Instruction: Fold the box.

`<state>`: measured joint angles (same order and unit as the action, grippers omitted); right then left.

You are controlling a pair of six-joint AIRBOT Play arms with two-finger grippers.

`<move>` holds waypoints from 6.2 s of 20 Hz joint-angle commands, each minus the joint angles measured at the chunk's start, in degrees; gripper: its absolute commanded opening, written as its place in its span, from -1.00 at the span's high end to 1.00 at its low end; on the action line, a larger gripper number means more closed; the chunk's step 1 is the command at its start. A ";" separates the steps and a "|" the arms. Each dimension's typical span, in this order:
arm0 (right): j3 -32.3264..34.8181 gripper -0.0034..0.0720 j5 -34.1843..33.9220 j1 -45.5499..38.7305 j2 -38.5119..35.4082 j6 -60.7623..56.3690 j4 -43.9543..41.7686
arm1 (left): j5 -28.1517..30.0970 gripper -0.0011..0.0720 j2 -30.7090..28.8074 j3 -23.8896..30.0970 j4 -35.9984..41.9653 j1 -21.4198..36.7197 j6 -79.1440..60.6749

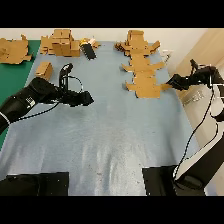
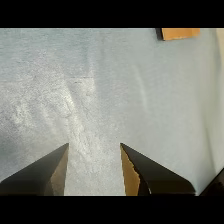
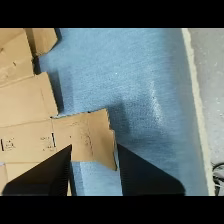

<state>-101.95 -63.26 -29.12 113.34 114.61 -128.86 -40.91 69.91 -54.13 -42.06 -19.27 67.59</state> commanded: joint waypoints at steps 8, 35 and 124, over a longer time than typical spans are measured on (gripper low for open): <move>-0.68 0.91 -13.84 4.24 -1.33 6.51 -1.20 | 0.00 0.10 0.04 0.00 0.09 0.07 -2.47; 61.55 0.04 12.61 30.36 -49.90 -4.87 15.41 | -6.05 0.10 0.04 0.02 -0.37 6.08 -10.82; 69.05 0.07 30.27 42.58 -53.53 -4.11 -2.25 | -22.67 0.94 15.37 -5.11 17.42 2.32 -52.04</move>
<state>-32.47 -34.30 17.17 60.77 117.95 -132.99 -66.81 86.32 -57.91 -24.12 -13.17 19.55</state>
